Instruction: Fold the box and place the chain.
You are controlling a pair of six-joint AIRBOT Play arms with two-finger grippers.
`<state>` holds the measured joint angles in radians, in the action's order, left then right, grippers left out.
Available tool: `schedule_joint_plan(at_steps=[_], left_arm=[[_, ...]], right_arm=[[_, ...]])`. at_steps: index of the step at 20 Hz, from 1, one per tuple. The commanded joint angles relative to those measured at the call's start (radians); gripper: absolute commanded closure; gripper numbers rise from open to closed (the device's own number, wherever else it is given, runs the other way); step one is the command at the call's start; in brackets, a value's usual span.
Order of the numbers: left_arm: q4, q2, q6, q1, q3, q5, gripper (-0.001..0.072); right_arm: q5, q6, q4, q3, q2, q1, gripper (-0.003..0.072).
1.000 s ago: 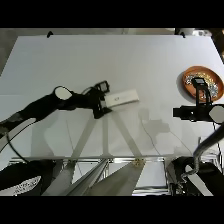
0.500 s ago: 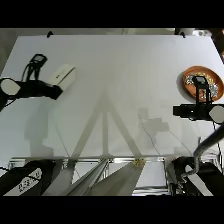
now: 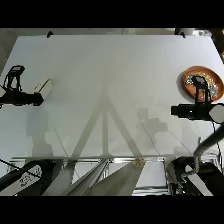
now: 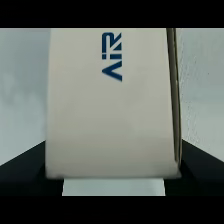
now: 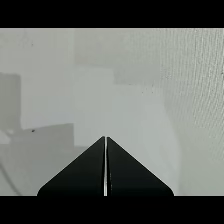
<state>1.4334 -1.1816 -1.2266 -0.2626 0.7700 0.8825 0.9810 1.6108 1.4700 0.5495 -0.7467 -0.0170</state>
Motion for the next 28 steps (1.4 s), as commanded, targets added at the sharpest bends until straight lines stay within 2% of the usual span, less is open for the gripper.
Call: schedule_joint_plan(at_steps=[1, 2, 3, 4, 6, 8, 13, 23, 28], left_arm=[[0.019, -0.062, 0.000, -0.013, 0.000, 0.121, 0.0693], [0.019, -0.075, 0.014, -0.013, 0.000, 0.146, 0.0606], [0.019, -0.080, 0.024, -0.013, 0.000, 0.163, 0.0424], [0.019, -0.080, 0.026, -0.013, 0.000, 0.170, 0.0294], [0.019, -0.079, 0.025, -0.013, 0.000, 0.185, 0.0127], [0.019, -0.079, 0.025, -0.013, 0.000, 0.212, 0.0013], [0.019, -0.040, 0.022, -0.013, 0.000, 0.267, 0.0018], [0.014, 0.275, -0.005, -0.013, 0.000, 0.222, 0.0021], [-0.031, 0.319, -0.016, -0.012, 0.000, 0.232, 0.0021]], right_arm=[[0.002, -0.011, -0.011, 0.001, 0.001, 0.000, 0.0667], [0.002, -0.011, -0.011, 0.001, 0.001, 0.000, 0.0667], [0.002, -0.011, -0.011, 0.001, 0.001, 0.000, 0.0667], [0.002, -0.011, -0.011, 0.001, 0.001, 0.000, 0.0667], [0.002, -0.011, -0.011, 0.001, 0.001, 0.000, 0.0667], [0.002, -0.011, -0.011, 0.001, 0.001, 0.000, 0.0667], [-0.002, -0.011, -0.011, 0.001, 0.001, 0.000, 0.0667], [-0.002, -0.011, -0.011, 0.001, 0.001, 0.000, 0.0667], [-0.002, -0.011, -0.011, 0.001, 0.001, 0.000, 0.0667]])
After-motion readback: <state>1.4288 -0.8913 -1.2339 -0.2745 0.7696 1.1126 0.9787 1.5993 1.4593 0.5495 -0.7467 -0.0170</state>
